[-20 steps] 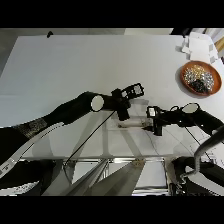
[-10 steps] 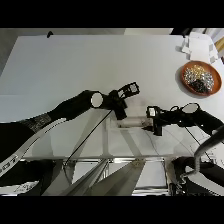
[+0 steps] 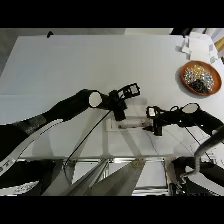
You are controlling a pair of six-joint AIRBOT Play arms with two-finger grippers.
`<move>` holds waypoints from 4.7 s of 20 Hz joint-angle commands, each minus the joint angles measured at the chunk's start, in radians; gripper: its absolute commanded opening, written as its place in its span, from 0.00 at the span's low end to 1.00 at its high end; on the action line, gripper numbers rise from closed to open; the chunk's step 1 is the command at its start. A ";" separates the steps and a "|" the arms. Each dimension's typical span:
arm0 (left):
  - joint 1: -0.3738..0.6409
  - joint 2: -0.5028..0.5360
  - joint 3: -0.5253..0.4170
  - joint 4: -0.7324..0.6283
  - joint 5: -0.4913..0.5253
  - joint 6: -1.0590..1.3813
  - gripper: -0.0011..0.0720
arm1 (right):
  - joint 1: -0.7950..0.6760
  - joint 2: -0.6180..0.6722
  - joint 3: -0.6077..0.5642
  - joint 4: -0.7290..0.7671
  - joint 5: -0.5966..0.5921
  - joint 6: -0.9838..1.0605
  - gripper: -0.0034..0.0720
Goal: Fold the box and place the chain.
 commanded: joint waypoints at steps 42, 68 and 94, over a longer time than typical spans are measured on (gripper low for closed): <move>0.085 0.079 -0.199 -0.014 -0.103 0.504 0.48 | 0.000 0.001 0.000 0.001 0.001 0.000 0.62; -0.010 0.010 -0.199 -0.205 -0.061 0.541 0.27 | 0.000 0.001 0.000 0.002 0.001 0.000 0.62; 0.165 0.300 -0.201 0.101 -0.310 -0.262 0.02 | 0.000 0.001 0.000 0.001 0.001 0.000 0.62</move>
